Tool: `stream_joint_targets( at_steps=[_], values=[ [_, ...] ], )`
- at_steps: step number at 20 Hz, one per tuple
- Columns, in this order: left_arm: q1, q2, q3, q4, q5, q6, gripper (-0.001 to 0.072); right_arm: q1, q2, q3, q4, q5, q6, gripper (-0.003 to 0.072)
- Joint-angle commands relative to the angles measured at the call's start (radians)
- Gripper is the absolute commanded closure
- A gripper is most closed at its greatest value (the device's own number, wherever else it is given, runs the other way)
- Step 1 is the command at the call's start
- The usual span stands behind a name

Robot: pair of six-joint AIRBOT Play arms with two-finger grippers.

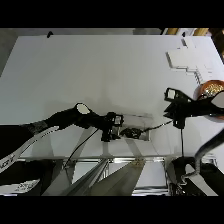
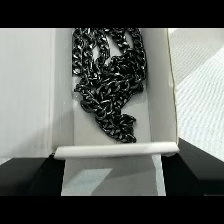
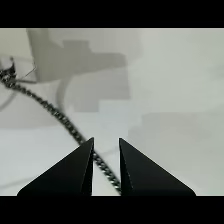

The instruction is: Fold the box and place the chain.

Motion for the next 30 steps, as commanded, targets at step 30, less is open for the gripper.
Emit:
stream_joint_targets(
  at_steps=[30],
  values=[
    [0.0, 0.0, 0.0, 0.0, 0.0, 0.0, 0.05, 0.04, 0.064, -0.143, -0.09, -0.027, -0.115, 0.0673]
  ],
)
